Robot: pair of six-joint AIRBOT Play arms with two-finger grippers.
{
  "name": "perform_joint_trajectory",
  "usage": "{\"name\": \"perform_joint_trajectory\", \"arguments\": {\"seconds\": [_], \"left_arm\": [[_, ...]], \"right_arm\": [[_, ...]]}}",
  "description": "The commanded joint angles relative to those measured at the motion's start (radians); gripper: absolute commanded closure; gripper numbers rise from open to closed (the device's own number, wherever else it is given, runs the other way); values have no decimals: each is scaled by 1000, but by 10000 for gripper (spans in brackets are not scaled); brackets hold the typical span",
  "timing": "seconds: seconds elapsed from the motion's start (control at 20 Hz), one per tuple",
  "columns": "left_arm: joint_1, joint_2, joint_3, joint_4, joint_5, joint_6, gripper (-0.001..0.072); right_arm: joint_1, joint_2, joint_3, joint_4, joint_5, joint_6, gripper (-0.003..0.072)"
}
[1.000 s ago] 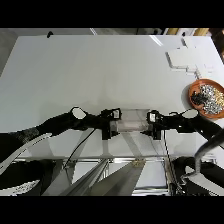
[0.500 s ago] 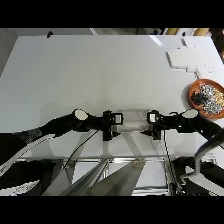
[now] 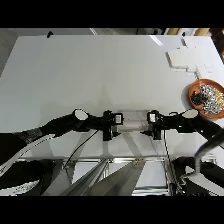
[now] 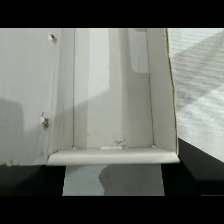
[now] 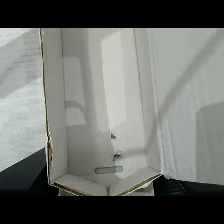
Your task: Fold the box and place the chain.
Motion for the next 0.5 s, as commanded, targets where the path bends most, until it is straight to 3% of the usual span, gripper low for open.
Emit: {"name": "perform_joint_trajectory", "arguments": {"seconds": [0.0, 0.45], "left_arm": [[-1, 0, 0, 0, 5, 2, 506], [-1, 0, 0, 0, 5, 2, 506]], "right_arm": [[0, 1, 0, 0, 0, 0, 275], [0, 1, 0, 10, 0, 1, 275]]}}
